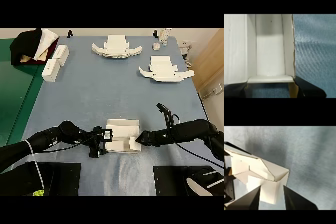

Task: Fold the box.

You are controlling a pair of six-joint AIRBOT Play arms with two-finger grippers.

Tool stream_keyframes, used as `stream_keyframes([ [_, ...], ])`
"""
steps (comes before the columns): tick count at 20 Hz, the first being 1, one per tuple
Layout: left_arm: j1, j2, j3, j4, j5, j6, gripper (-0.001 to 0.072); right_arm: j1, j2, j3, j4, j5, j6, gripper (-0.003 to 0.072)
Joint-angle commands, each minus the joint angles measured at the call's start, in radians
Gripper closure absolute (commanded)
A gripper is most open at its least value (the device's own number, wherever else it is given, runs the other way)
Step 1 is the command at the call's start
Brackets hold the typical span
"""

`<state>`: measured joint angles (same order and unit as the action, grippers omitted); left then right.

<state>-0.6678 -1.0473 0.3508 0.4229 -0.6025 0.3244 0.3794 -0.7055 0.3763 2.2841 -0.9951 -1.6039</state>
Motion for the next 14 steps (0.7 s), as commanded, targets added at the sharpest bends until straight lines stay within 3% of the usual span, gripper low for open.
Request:
stream_keyframes([
  [1, 0.0, 0.0, 0.0, 0.0, 0.0, 0.0, 0.0256, 0.121, -0.028, 0.016, -0.094, 0.087, 0.143, 0.0246],
  [2, 0.0, 0.0, 0.0, 0.0, 0.0, 0.0, 0.0256, 0.156, -0.05, 0.038, -0.144, 0.105, 0.204, 0.0275],
  [6, 0.0, 0.0, 0.0, 0.0, 0.0, 0.0, 0.0257, 0.336, -0.195, 0.18, -0.394, 0.087, 0.507, 0.0276],
  [10, 0.0, 0.0, 0.0, 0.0, 0.0, 0.0, 0.0256, 0.497, -0.35, 0.332, -0.687, -0.08, 0.845, 0.0276],
  [14, 0.0, 0.0, 0.0, 0.0, 0.0, 0.0, 0.0257, 0.593, -0.449, 0.414, -0.804, -0.172, 1.004, 0.0276],
])
